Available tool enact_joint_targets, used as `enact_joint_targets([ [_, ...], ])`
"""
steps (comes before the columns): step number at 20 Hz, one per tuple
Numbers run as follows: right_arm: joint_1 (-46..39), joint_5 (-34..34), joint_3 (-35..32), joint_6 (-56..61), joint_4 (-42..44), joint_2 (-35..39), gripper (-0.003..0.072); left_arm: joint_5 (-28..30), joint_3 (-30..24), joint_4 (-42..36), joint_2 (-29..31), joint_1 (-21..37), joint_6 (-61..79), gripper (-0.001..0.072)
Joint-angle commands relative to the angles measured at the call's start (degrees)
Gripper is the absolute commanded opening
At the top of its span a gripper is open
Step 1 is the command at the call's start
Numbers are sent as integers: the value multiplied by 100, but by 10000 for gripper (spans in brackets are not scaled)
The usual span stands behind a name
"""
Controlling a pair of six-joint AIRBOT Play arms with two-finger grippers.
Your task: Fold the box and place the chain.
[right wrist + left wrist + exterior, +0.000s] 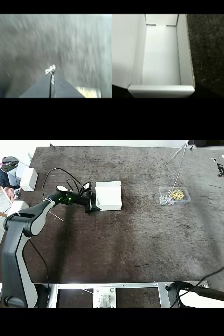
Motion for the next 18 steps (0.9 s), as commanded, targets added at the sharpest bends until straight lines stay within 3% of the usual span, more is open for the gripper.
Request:
enact_joint_targets([
  [1,675,-817,4,-238,2,503,12,0,-2,0,4,2,0,483],
  [8,2028,-1056,-2,-595,72,273,12,0,-2,0,4,2,0,483],
  [15,2518,-127,-28,-597,789,-868,11,0,-2,0,4,2,0,483],
  [18,2516,-155,-372,-597,1043,-1294,11,0,-2,0,4,2,0,483],
])
